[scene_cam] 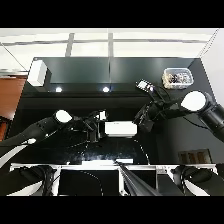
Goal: Fold the box and place the chain.
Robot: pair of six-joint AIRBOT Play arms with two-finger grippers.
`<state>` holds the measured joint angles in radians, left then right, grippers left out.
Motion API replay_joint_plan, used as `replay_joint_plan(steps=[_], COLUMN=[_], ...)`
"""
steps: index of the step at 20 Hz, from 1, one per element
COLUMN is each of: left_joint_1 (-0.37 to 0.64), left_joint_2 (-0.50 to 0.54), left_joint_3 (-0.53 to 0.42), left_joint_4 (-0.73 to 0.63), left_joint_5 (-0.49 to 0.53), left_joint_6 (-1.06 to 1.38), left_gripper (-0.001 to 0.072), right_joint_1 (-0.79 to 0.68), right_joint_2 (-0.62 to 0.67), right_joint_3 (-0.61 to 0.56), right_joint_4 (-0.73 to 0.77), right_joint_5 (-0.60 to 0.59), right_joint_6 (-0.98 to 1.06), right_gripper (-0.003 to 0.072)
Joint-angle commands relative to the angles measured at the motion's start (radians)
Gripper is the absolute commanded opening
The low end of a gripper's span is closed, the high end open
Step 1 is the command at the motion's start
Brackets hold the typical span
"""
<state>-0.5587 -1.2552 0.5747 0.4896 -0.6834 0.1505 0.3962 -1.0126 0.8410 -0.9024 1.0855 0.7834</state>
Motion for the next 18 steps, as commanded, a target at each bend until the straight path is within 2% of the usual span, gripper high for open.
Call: replay_joint_plan(steps=[1,2,9,12,13,14,18], left_joint_1=[0.0,0.0,0.0,0.0,0.0,0.0,0.0], left_joint_2=[-0.001,-0.001,-0.001,-0.001,-0.001,-0.001,-0.001], left_joint_3=[0.0,0.0,0.0,0.0,0.0,0.0,0.0], left_joint_4=[0.001,0.001,0.008,0.008,0.008,0.008,0.008], left_joint_5=[0.0,0.001,0.003,0.003,0.003,0.003,0.003], left_joint_6=[-0.001,0.0,-0.001,0.0,-0.001,-0.001,-0.001], left_gripper=[0.0296,0.0295,0.0295,0.0295,0.0296,0.0295,0.0295], right_joint_1=[-0.001,-0.001,0.098,0.129,0.129,0.129,0.129], right_joint_2=[0.002,-0.006,-0.135,-0.151,-0.151,-0.151,-0.151], right_joint_3=[0.001,0.0,0.0,0.0,0.0,0.0,0.0], right_joint_4=[0.0,0.0,-0.039,-0.063,-0.063,-0.063,-0.059], right_joint_5=[0.011,0.021,-0.008,-0.053,-0.059,-0.058,-0.058], right_joint_6=[-0.041,-0.057,-0.206,-0.212,-0.212,-0.212,-0.211], right_gripper=[0.0555,0.0576,0.0573,0.0543,0.0518,0.0444,0.0442])
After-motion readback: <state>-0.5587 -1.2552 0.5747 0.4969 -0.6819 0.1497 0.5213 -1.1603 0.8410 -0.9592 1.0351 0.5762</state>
